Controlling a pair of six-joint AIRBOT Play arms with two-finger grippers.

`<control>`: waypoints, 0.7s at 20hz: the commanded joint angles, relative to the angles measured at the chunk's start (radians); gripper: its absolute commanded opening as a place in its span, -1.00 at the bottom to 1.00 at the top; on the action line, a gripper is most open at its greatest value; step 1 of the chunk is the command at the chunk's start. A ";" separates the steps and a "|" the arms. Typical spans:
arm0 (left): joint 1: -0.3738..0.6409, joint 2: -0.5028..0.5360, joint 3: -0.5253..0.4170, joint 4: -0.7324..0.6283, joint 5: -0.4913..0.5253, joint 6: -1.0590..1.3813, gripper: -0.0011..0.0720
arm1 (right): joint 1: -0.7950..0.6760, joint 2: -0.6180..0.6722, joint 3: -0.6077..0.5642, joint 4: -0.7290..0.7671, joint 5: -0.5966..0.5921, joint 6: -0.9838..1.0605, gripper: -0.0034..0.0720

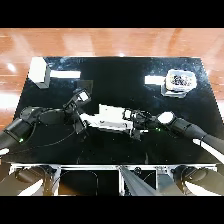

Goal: Fold the box and place the chain.

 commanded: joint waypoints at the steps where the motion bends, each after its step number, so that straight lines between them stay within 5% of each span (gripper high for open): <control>1: 0.027 -0.034 0.003 0.033 0.080 0.176 0.78 | 0.000 0.000 0.001 0.000 0.000 0.000 0.64; 4: 0.026 -0.080 0.014 0.021 0.053 0.262 0.78 | 0.001 0.000 0.001 0.000 0.000 0.000 0.64; 8: 0.027 -0.129 0.014 -0.156 -0.007 0.612 0.77 | 0.001 0.000 0.001 0.000 0.000 0.000 0.64; 14: 0.026 -0.217 0.063 -0.178 -0.057 0.611 0.73 | 0.001 0.000 0.001 0.000 0.000 0.000 0.64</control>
